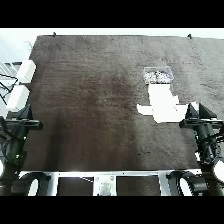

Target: Fold the box and place the chain.

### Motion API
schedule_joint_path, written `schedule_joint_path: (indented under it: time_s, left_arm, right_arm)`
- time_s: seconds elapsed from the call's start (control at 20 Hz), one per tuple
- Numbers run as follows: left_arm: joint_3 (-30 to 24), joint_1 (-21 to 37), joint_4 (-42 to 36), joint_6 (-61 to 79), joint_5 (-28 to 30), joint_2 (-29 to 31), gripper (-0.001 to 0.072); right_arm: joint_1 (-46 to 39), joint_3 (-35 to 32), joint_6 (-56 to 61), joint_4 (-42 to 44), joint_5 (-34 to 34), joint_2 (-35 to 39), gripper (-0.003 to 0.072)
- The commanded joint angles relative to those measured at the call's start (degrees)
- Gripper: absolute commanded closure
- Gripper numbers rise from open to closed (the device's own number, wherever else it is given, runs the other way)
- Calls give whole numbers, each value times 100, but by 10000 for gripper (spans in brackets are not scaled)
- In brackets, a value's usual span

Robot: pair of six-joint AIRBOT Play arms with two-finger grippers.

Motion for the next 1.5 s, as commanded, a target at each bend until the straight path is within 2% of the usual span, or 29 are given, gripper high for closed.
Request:
schedule_joint_path:
  time_s: [0.0, 0.05, 0.2, 0.3, 0.4, 0.5, 0.6, 0.7, 0.85, 0.95, 1.1, 1.25, 1.35, 1.45]
  left_arm:
    - [0, -2, 2, 0, 2, 4, 690]
    - [0, -2, 2, 0, 2, 4, 690]
    - [0, -2, 2, 0, -9, 4, 690]
    - [0, -2, 2, 0, -2, 4, 690]
    - [0, -2, 2, 0, -13, 4, 690]
    - [0, -2, 2, 0, -9, 4, 690]
    - [0, -2, 2, 0, -11, 4, 690]
    - [0, -2, 2, 0, -11, 4, 690]
    - [0, -2, 2, 0, -11, 4, 690]
    - [0, -2, 2, 0, -11, 4, 690]
    - [0, -2, 2, 0, -11, 4, 690]
    - [0, -2, 2, 0, -11, 4, 690]
    - [0, -2, 2, 0, -9, 4, 690]
    - [0, -2, 2, 0, -11, 4, 690]
  right_arm:
    - [7, -2, 94, 28, 26, 0, 285]
    - [4, 22, 114, 37, 55, 0, 186]
    - [-2, 354, 114, 39, 22, -70, 170]
    - [-63, 800, 111, 177, -111, -444, 178]
    - [-310, 1390, 114, 413, -111, -1259, 177]
    - [-726, 2087, 114, 581, 181, -2352, 176]
    - [-1344, 2817, 166, 575, 981, -3541, 176]
    - [-2269, 3574, 872, 177, 2551, -4771, 175]
    - [-3770, 4876, 3154, -2212, 5110, -6419, 176]
    - [-4459, 5737, 3324, -3115, 6312, -7176, 178]
    - [-5075, 7060, 3790, -4129, 7388, -8085, 175]
    - [-5176, 8238, 3869, -4470, 8623, -9162, 174]
    - [-5086, 8682, 3860, -4505, 9003, -9713, 174]
    - [-4992, 8898, 3836, -4625, 9031, -10087, 172]
